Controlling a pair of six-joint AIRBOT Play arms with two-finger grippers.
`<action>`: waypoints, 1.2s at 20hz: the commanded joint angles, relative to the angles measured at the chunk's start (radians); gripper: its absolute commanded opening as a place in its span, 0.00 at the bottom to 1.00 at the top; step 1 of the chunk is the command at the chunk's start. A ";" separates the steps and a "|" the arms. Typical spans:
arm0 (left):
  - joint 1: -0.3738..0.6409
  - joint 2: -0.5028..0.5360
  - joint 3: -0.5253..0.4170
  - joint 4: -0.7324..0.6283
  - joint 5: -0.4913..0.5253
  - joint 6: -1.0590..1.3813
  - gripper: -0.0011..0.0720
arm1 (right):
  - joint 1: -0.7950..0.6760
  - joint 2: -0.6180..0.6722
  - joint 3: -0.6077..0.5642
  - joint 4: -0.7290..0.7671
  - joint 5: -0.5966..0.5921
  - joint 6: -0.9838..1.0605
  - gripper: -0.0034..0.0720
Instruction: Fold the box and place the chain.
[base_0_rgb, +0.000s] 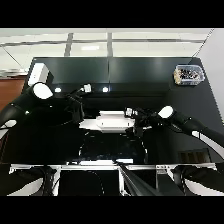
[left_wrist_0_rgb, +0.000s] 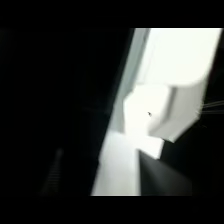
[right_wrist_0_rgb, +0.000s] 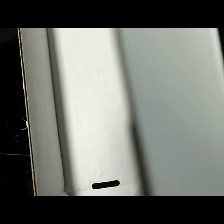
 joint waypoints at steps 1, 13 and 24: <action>0.029 0.032 -0.002 -0.020 -0.250 -0.231 0.06 | 0.000 0.000 0.000 0.000 0.000 0.000 0.58; -0.120 -0.129 -0.086 -0.514 0.529 -0.220 0.05 | 0.000 0.000 0.000 0.000 0.000 0.000 0.58; -0.007 -0.164 -0.077 -0.351 0.267 -0.266 0.05 | 0.000 0.000 0.000 0.000 0.000 0.000 0.58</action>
